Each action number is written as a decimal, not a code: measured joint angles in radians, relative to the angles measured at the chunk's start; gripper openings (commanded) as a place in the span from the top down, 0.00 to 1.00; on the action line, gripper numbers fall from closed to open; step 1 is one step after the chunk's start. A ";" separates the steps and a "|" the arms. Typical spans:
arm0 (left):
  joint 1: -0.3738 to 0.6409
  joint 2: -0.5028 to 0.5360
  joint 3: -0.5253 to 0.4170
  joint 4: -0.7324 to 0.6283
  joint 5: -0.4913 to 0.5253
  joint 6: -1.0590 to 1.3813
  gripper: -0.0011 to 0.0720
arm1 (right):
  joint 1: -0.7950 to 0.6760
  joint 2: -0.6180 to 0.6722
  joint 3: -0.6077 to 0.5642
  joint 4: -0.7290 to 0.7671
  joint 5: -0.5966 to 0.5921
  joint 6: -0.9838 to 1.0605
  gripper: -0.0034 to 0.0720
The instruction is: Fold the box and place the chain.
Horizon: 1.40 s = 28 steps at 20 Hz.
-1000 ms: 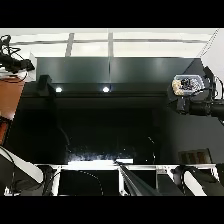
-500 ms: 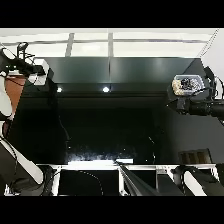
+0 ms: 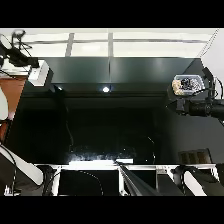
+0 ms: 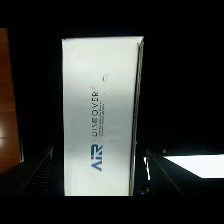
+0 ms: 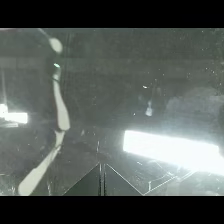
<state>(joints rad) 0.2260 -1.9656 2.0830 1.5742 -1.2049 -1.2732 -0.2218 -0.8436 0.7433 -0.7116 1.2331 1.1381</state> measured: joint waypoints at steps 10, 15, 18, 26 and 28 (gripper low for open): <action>-0.122 0.528 -0.316 -0.391 -0.350 -0.162 0.95 | -0.048 0.148 0.011 -0.117 0.093 0.009 0.90; -0.332 1.053 -0.879 -0.448 -0.076 -0.201 0.95 | -0.032 0.357 0.002 -0.240 0.026 0.095 0.90; -0.433 1.305 -1.207 -0.426 0.119 -0.212 0.95 | -0.015 0.328 -0.019 -0.266 -0.066 0.128 0.90; -0.519 1.485 -1.546 -0.200 0.377 -0.219 0.94 | 0.159 0.011 -0.033 -0.283 -0.240 0.032 0.90; -0.521 1.490 -1.560 -0.176 0.419 -0.219 0.94 | 0.181 -0.016 -0.033 -0.287 -0.240 0.020 0.90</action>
<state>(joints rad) -0.2955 -0.4755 0.5228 1.3979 -0.7856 -1.4925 -0.0406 -0.8593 0.7101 -0.9985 0.9928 1.1584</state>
